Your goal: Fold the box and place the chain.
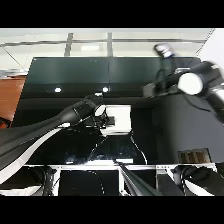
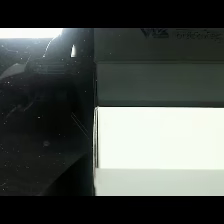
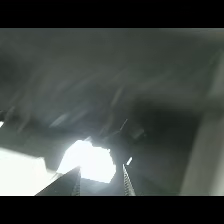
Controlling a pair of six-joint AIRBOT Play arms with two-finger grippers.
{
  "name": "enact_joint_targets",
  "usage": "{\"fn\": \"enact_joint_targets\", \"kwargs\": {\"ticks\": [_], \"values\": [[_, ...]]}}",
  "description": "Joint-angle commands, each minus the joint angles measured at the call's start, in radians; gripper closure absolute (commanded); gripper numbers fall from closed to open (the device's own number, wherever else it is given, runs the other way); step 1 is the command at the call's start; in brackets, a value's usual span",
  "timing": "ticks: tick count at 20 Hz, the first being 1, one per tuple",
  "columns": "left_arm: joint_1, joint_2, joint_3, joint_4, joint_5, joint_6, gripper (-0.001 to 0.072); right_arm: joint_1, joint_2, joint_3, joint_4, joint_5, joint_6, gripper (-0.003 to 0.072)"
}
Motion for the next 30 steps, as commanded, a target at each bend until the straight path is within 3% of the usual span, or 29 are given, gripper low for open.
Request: {"fn": "enact_joint_targets", "kwargs": {"ticks": [1, 3, 4, 5, 8, 11, 13, 14, 17, 19, 30], "values": [[0.001, 0.000, 0.000, 0.001, 0.003, 0.000, 0.0680, -0.170, 0.027, -0.005, -0.207, -0.142, -0.047, 0.0375], [0.001, 0.000, 0.000, 0.001, 0.004, 0.000, 0.0680, -0.288, -0.032, -0.025, -0.218, -0.236, -0.034, 0.0341], [0.001, 0.000, 0.000, 0.001, 0.004, 0.000, 0.0680, -0.336, -0.078, -0.025, -0.216, -0.250, -0.018, -0.0004], [0.001, 0.000, 0.000, 0.001, 0.004, 0.000, 0.0680, -0.375, -0.131, -0.025, -0.212, -0.256, -0.016, -0.0034], [0.001, 0.000, 0.000, 0.001, 0.005, 0.000, 0.0680, -0.489, -0.322, 0.027, -0.068, -0.260, 0.013, -0.0034], [0.001, 0.000, 0.000, 0.001, 0.004, 0.000, 0.0680, -0.592, -0.498, 0.202, 0.151, -0.193, 0.129, -0.0032], [0.001, 0.000, 0.000, 0.000, 0.004, 0.000, 0.0680, -0.626, -0.592, 0.343, 0.208, -0.116, 0.202, -0.0029], [0.001, 0.000, 0.000, 0.000, 0.004, 0.000, 0.0680, -0.637, -0.629, 0.406, 0.214, -0.082, 0.267, 0.0068], [0.001, 0.000, 0.000, 0.000, 0.004, 0.000, 0.0680, -0.655, -0.713, 0.530, 0.222, 0.008, 0.394, 0.0090], [0.001, 0.000, 0.000, 0.000, 0.004, 0.000, 0.0680, -0.666, -0.749, 0.556, 0.259, 0.024, 0.421, 0.0139], [0.001, 0.000, 0.000, 0.000, 0.007, 0.000, 0.0680, -0.666, -0.830, 0.555, 0.309, -0.032, 0.420, 0.0139]]}}
